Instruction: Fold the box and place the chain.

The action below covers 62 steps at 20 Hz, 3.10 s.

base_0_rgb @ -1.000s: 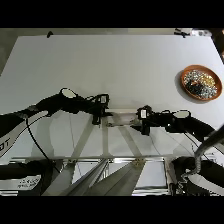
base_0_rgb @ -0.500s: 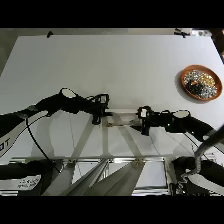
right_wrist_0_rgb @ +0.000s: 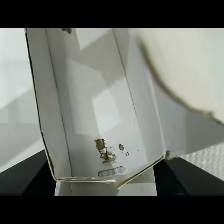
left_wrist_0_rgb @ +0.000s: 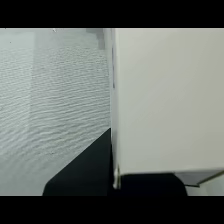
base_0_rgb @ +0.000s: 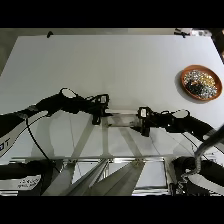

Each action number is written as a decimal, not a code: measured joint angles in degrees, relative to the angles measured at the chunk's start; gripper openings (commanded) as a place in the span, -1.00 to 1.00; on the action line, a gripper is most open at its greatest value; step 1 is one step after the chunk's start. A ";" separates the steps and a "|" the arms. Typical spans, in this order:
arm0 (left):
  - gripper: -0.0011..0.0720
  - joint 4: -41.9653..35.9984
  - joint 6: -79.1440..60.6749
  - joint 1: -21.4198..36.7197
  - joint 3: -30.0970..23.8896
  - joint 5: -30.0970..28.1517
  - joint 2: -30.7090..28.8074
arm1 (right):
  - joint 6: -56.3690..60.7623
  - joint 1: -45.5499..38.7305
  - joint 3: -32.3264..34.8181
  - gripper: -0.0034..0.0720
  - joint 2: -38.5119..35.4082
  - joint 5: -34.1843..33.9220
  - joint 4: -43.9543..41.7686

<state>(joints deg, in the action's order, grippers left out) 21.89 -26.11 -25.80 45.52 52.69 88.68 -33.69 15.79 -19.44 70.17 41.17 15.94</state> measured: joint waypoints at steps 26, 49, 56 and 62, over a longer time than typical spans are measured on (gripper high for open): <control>-0.94 0.00 -0.04 -0.02 -0.02 -0.11 0.00 | -0.81 -3.67 -7.06 0.60 5.22 9.64 7.15; -0.94 -0.02 0.00 -0.02 -0.02 -0.13 0.00 | -1.36 -2.56 -7.10 0.35 6.69 7.30 4.68; -0.94 -0.02 0.00 0.00 0.00 -0.17 -0.02 | -0.44 -2.21 -7.17 0.36 6.91 6.86 4.66; -0.94 -0.02 0.00 0.00 0.00 -0.17 -0.02 | 0.68 -1.57 -7.19 0.35 7.06 6.12 5.14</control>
<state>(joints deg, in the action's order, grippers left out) 21.87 -26.11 -25.80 45.52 52.51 88.66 -33.01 14.22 -26.63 77.23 47.29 21.08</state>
